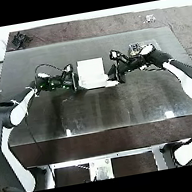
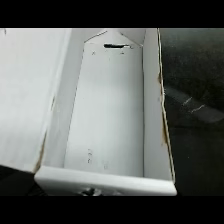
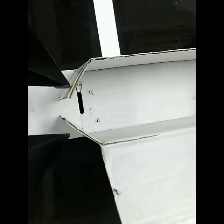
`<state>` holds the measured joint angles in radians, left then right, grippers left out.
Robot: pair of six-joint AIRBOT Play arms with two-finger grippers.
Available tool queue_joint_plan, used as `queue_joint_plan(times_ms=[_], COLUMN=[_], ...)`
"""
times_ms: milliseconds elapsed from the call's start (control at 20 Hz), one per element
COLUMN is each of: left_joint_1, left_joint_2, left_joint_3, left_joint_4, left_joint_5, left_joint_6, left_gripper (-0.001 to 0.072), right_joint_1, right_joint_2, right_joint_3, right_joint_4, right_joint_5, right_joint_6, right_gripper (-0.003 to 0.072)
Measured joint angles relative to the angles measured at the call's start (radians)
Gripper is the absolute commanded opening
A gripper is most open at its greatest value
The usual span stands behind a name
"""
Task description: Fold the box and place the chain.
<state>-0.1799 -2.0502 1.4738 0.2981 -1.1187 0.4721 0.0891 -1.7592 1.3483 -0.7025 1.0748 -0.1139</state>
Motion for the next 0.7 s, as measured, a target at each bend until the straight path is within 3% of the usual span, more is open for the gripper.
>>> queue_joint_plan(times_ms=[50, 250, 700], left_joint_1=[0.000, 0.000, 0.000], left_joint_2=[0.000, 0.000, 0.000], left_joint_3=[0.000, 0.000, 0.000], left_joint_4=[0.000, 0.000, 0.002], left_joint_5=[0.000, 0.000, -0.003], left_joint_6=[0.000, 0.000, 0.001], left_gripper=[0.0301, 0.0301, 0.0301], right_joint_1=[0.002, 0.033, 0.103], right_joint_2=[-0.001, -0.001, -0.034], right_joint_3=[0.000, 0.000, 0.000], right_joint_4=[0.001, 0.008, 0.032], right_joint_5=[-0.009, -0.013, -0.069], right_joint_6=[-0.001, -0.028, -0.071], right_gripper=[0.0213, 0.0194, 0.0197])
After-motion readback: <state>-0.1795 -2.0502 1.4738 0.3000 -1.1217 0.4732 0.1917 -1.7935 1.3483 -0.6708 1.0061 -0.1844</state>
